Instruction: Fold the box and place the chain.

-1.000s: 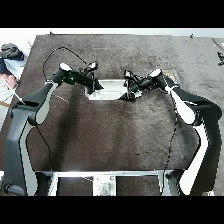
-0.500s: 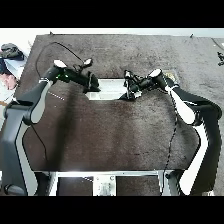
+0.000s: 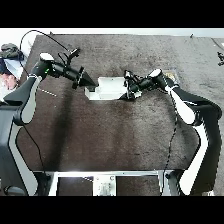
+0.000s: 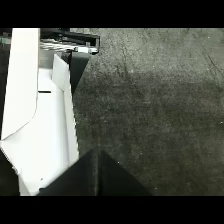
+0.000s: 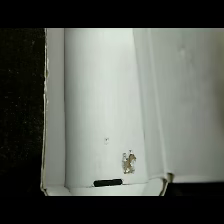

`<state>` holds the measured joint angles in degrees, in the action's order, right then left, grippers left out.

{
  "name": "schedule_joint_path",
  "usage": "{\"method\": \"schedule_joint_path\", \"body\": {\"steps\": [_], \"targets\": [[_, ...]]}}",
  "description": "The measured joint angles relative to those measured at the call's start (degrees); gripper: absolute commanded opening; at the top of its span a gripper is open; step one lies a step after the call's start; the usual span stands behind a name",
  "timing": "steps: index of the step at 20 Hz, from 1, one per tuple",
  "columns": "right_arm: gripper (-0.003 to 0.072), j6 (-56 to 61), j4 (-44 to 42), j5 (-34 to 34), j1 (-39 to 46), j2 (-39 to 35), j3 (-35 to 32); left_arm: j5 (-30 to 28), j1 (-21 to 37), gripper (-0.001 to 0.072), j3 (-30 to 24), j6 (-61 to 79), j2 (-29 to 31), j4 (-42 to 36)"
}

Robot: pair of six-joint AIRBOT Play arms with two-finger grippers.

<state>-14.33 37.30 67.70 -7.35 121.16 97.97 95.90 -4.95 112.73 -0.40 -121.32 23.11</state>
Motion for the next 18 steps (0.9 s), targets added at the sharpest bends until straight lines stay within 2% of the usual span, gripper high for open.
{"method": "schedule_joint_path", "body": {"steps": [4,14,18], "targets": [[0.0408,0.0,0.0,0.0,0.0,0.0,0.0,-2.7,-1.9,0.0011,0.0,-0.5,0.1,0.5],[0.0408,0.0,0.0,0.0,0.0,0.0,0.0,-23.3,-6.5,0.0012,-0.3,-0.7,-1.6,2.1],[0.0408,0.0,0.0,0.0,0.0,0.0,0.0,-28.2,-6.7,0.0012,-0.3,-0.7,-2.2,2.1]]}}
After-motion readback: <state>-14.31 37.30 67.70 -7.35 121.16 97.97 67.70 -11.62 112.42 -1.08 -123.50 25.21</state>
